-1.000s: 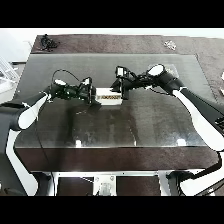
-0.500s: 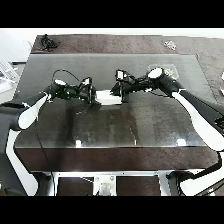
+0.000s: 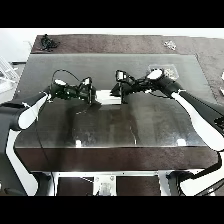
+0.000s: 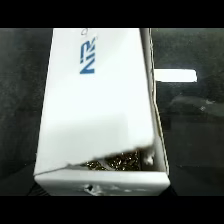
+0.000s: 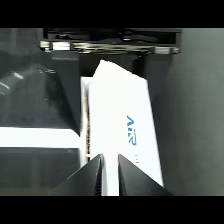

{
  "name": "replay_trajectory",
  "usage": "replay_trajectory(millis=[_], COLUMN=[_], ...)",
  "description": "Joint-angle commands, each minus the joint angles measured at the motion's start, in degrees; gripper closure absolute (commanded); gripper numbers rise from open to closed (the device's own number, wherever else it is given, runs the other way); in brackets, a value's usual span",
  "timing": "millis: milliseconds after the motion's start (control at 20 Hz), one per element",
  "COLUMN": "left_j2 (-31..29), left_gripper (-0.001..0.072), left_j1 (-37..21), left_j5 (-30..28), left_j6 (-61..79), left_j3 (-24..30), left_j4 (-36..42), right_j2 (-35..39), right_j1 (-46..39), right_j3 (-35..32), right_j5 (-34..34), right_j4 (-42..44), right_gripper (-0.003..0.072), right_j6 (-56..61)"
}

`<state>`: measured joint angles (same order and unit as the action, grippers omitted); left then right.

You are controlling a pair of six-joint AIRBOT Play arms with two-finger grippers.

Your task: Fold the box and place the chain.

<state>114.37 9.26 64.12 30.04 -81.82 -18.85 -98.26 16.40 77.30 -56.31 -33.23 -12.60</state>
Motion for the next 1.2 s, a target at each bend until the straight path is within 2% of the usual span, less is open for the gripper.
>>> replay_trajectory(millis=[0, 350, 400, 450, 500, 800, 900, 1000, 1050, 1150], left_j2=[0.0, 0.0, 0.0, 0.0, 0.0, 0.0, 0.0, 0.0, 0.0, 0.0], left_gripper=[0.0293, 0.0293, 0.0293, 0.0293, 0.0293, 0.0293, 0.0293, 0.0293, 0.0293, 0.0293], left_j1=[0.0, 0.0, 0.0, 0.0, 0.0, 0.0, 0.0, 0.0, 0.0, 0.0], left_j5=[0.0, 0.0, 0.0, 0.0, 0.0, 0.0, 0.0, 0.0, 0.0, 0.0], left_j6=[0.0, 0.0, 0.0, 0.0, 0.0, 0.0, 0.0, 0.0, 0.0, 0.0], left_j3=[0.0, 0.0, 0.0, 0.0, 0.0, 0.0, 0.0, 0.0, 0.0, 0.0], left_j4=[0.0, 0.0, 0.0, 0.0, 0.0, 0.0, 0.0, 0.0, 0.0, 0.0], right_j2=[-0.8, -1.3, -1.3, -1.3, -1.3, -1.2, -1.2, -1.2, -1.3, -2.0], right_j1=[0.1, -0.1, -0.2, -0.2, -0.5, -2.3, -3.2, -3.7, -3.7, -3.7], right_j3=[-1.5, -2.7, -2.8, -2.8, -2.8, -2.8, -2.8, -2.8, -2.8, -2.9], right_j5=[-1.4, -4.7, -4.8, -4.8, -4.8, -4.9, -4.9, -4.9, -4.8, -4.8], right_j4=[0.9, 3.5, 3.5, 3.8, 4.4, 11.1, 14.5, 15.9, 15.8, 15.4], right_gripper=[0.062, 0.0603, 0.0572, 0.0464, 0.0396, 0.0398, 0.0467, 0.0611, 0.0656, 0.0677], right_j6=[0.1, 0.1, 0.1, 0.1, 0.1, 0.0, -0.1, -0.1, -0.1, -0.1])
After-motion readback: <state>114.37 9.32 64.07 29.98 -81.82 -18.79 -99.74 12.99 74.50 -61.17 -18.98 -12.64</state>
